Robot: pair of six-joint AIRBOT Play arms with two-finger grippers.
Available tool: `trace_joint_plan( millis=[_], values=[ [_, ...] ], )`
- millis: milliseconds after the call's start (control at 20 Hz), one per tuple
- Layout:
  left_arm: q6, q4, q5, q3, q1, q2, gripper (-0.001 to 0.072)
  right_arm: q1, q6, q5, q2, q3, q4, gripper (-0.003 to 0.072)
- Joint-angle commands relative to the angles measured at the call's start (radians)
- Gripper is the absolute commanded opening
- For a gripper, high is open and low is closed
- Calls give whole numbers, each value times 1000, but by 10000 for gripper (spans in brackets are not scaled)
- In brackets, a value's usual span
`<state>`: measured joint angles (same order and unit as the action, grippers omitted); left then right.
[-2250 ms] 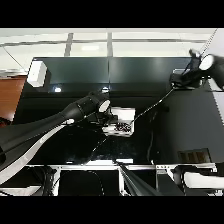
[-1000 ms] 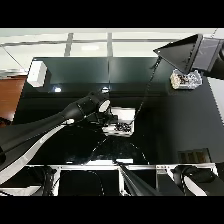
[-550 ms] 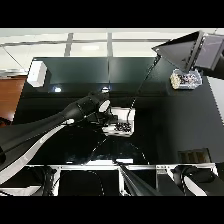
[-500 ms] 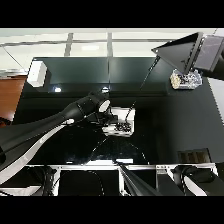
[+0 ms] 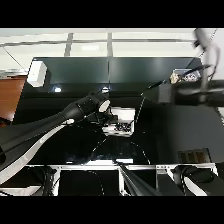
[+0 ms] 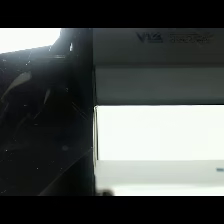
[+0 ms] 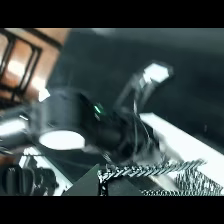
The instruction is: Fold the box and place the chain.
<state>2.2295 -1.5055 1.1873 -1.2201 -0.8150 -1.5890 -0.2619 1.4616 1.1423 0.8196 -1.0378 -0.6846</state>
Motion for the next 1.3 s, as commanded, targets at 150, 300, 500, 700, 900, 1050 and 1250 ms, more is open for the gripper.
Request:
trace_joint_plan(
  millis=[150, 300, 500, 700, 900, 1050, 1250],
  values=[
    [0, 0, 0, 0, 1, 0, 27, -120, 23, -113, 42, 133, 3, 18],
    [0, 0, 0, 0, 1, 0, 28, -108, 23, -104, 42, 96, 13, 18],
    [0, 0, 0, 0, 1, 0, 27, -99, 11, -52, 42, -63, 14, 18],
    [0, 0, 0, 0, 1, 0, 27, -102, 11, -32, 41, -158, 15, 18],
    [0, 0, 0, 0, 1, 0, 28, -102, 11, 15, 44, -148, -9, 18],
    [0, 0, 0, 0, 1, 0, 28, -102, 23, 22, 44, -84, -21, 19],
    [0, 0, 0, 0, 1, 0, 27, -135, 27, -53, 45, 51, -45, 19]
  ],
)
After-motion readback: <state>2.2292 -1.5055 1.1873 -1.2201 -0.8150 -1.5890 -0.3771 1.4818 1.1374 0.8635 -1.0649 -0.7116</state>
